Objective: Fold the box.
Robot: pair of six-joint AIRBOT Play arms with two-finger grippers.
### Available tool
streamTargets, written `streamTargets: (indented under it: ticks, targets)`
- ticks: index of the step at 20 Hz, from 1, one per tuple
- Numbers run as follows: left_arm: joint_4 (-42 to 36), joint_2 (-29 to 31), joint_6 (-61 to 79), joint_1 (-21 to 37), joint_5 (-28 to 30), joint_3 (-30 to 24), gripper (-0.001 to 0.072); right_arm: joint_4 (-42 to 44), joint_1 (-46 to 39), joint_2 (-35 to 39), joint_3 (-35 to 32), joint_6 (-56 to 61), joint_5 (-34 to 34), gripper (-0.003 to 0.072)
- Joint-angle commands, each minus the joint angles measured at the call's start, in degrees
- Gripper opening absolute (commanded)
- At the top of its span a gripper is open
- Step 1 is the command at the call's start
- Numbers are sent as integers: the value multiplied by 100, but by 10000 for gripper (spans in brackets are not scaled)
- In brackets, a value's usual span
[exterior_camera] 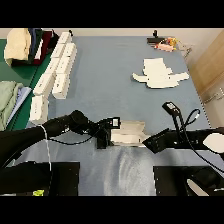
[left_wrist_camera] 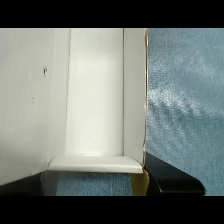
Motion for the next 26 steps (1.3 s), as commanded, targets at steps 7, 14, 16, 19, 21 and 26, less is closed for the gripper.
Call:
streamTargets:
  ticks: [7, 14, 16, 19, 21, 26]
  targets:
    - [0, -2, 0, -4, 2, 0, 525, 975, 15, -404, -7, 1860, -337, 658]
    - [0, -2, 0, -4, 17, 0, 525, 2186, 13, -1307, 157, 315, -1257, 17]
    - [0, -2, 0, -4, 17, 0, 525, 2184, 13, -1707, 474, -85, -1460, 17]
    - [0, -2, 0, -4, 17, 0, 525, 2164, 13, -2461, 946, -511, -1766, 17]
    - [0, -2, 0, -4, 17, 0, 525, 2164, 13, -3010, 1126, -734, -2011, 17]
    - [0, -2, 2, -4, 17, 0, 525, 2190, 15, -4039, 1270, -1322, -2149, 17]
